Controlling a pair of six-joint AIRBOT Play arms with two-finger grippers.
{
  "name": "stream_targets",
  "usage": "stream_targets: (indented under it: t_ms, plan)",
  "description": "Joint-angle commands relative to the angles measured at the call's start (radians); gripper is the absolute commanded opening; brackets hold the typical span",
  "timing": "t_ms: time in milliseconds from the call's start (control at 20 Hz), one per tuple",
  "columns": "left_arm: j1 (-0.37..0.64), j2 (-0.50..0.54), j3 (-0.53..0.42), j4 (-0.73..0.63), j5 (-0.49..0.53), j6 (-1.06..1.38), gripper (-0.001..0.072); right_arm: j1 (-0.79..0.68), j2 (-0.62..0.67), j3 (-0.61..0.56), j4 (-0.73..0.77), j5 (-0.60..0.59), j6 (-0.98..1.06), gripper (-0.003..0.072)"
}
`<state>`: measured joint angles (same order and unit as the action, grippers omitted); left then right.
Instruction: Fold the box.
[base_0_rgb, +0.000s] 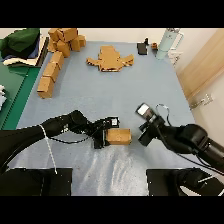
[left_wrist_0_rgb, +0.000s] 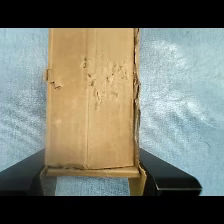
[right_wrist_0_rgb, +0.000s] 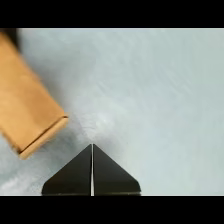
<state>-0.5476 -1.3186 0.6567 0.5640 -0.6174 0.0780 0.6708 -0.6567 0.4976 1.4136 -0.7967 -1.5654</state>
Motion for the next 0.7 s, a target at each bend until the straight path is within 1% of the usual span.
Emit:
stream_targets:
  t_ms: [0, 100, 150, 250, 350, 500, 550, 650]
  plan:
    - [0.000, 0.001, 0.001, 0.000, 0.000, 0.000, 0.0451, -0.102, -0.048, 0.100, -0.027, -0.179, 0.349, 0.0007]
    - [0.000, 0.001, 0.001, 0.000, 0.000, 0.000, 0.0451, -0.169, -0.151, 0.186, 0.016, -0.309, 0.354, 0.0007]
    - [0.000, 0.001, 0.001, 0.000, 0.000, 0.000, 0.0450, -0.195, -0.204, 0.222, 0.042, -0.354, 0.354, 0.0008]
    - [0.000, 0.001, 0.002, -0.008, 0.005, -0.001, 0.0450, -0.223, -0.293, 0.271, 0.087, -0.370, 0.361, 0.0007]
    - [0.007, 0.011, 0.009, 0.005, 0.012, -0.087, 0.0450, -0.222, -0.348, 0.293, 0.092, -0.358, 0.402, 0.0008]
    - [0.080, 0.074, 0.024, 0.142, -0.031, -0.309, 0.0451, -0.222, -0.379, 0.296, 0.069, -0.357, 0.482, 0.0008]
    - [0.119, 0.104, 0.024, 0.201, -0.049, -0.378, 0.0450, -0.222, -0.381, 0.296, 0.039, -0.354, 0.514, 0.0008]
    - [0.235, 0.177, 0.024, 0.330, -0.084, -0.547, 0.0450, -0.222, -0.381, 0.296, -0.024, -0.330, 0.569, 0.0008]
